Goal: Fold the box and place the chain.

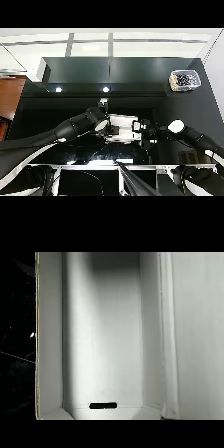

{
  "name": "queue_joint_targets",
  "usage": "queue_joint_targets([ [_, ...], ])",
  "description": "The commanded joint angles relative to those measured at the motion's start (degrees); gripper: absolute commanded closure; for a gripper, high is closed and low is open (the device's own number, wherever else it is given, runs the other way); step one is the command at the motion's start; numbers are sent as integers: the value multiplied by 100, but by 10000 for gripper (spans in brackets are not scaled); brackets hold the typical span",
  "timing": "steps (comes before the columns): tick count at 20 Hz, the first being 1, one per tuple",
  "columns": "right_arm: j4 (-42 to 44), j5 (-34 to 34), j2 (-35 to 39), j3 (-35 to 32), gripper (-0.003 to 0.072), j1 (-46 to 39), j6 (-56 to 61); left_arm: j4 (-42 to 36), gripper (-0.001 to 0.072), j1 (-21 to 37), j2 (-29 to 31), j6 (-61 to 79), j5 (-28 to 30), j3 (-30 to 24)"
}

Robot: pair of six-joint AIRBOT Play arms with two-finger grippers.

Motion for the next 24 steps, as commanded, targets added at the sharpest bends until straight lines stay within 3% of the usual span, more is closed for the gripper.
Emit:
queue_joint_targets([
  [1, 0, 2, -2, -2, 149, 2, 2, 2, 436, -4, -39, -61, 11, 9],
  [3, 0, 0, -2, -2, 149, 2, 2, 13, 459, -2, -48, -179, 17, 11],
  [6, 0, 0, -2, -2, 149, 2, 2, 28, 656, -9, -98, -173, 44, 81],
  [7, 0, 0, -2, -2, 149, 2, 2, 28, 686, -9, -138, -170, 44, 133],
  [11, 0, 0, -2, -2, 149, 2, 2, 20, 685, -13, -330, -146, -142, 376],
  [12, 0, 0, -2, -2, 149, 2, 2, 22, 680, -13, -330, -149, -160, 385],
  [13, 0, 0, -2, -2, 149, 2, 2, 22, 619, -13, -330, -149, -164, 400],
  [14, 2, 0, -2, -2, 149, 2, 2, 22, 452, -13, -330, -151, -166, 415],
  [15, 0, 0, -2, -2, 149, 2, 2, 22, 399, -13, -330, -151, -168, 422],
  [24, 0, 2, -2, -2, 149, 2, 2, 144, 400, -7, -326, -151, -313, 426],
])
